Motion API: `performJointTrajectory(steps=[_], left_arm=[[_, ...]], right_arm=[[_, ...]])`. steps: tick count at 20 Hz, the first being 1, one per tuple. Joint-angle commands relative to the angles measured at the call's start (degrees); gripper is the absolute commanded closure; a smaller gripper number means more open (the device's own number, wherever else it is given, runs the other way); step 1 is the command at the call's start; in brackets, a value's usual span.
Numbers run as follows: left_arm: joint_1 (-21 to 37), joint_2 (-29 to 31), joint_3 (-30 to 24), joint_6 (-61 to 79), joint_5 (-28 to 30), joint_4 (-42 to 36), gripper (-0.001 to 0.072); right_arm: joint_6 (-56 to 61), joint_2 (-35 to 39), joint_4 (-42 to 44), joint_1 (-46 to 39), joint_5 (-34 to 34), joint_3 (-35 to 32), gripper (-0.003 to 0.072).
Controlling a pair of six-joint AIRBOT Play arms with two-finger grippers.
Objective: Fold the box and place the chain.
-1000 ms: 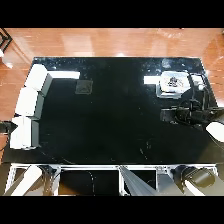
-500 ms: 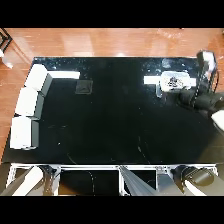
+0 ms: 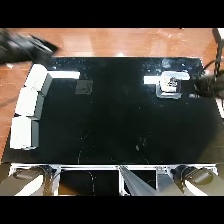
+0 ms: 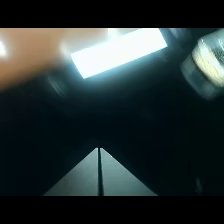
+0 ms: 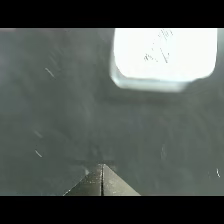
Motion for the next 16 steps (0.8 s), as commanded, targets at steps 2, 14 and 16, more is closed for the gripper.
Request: performJointTrajectory(steps=[2,14,16], left_arm=[[-5.3,6.9,-17.0,-15.5,1.2,9.0,0.0693],[-1.4,16.7,-27.8,-16.1,6.1,9.0,0.0691],[-1.4,16.7,-27.8,-16.1,6.1,9.0,0.0691]], right_arm=[[10.5,5.2,-2.5,2.2,-2.2,-13.9,0.0668],[11.5,5.6,-2.3,2.1,-4.3,-17.7,0.0669],[11.5,5.6,-2.3,2.1,-4.3,-17.7,0.0669]])
